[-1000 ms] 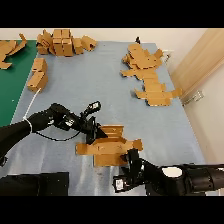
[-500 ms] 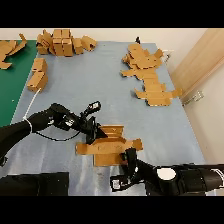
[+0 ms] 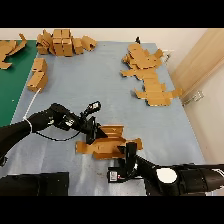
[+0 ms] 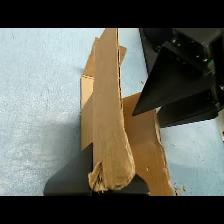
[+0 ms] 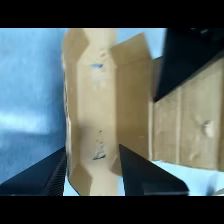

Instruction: Fold the box.

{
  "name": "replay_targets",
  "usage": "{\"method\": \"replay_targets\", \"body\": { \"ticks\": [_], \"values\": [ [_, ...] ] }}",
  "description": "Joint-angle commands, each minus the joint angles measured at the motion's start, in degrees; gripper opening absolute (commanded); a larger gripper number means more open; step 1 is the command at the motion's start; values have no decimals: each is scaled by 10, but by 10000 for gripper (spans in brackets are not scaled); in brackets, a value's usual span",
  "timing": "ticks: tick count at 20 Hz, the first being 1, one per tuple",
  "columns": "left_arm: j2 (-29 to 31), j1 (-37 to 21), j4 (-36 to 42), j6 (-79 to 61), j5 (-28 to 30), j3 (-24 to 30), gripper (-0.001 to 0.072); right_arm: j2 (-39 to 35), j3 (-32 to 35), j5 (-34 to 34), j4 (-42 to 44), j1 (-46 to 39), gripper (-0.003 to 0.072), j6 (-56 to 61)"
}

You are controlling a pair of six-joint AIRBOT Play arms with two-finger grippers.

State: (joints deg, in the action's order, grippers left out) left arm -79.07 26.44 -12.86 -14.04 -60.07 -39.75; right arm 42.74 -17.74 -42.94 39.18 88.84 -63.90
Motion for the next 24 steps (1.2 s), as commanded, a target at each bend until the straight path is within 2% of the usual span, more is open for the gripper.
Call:
{"method": "replay_targets", "body": {
  "ticks": [1,10,11,12,15,19,21,24],
  "values": [
    [0,0,0,0,0,-1,13,0,-14,-14,-6,0,488,14],
    [0,0,0,0,0,-1,12,0,-13,-59,2,0,493,69],
    [0,0,0,0,0,-1,12,0,-13,-61,6,0,587,70],
    [0,0,0,0,0,-1,13,0,-13,-60,18,0,608,70],
    [0,0,0,0,0,-1,13,0,-14,-66,66,-14,609,70],
    [0,0,0,0,0,-1,12,-21,-13,-66,63,-26,608,70],
    [0,0,0,0,0,-1,12,-44,-11,-55,58,-39,609,69],
    [0,0,0,0,0,-1,12,-86,10,5,66,-88,609,23]
  ]
}}
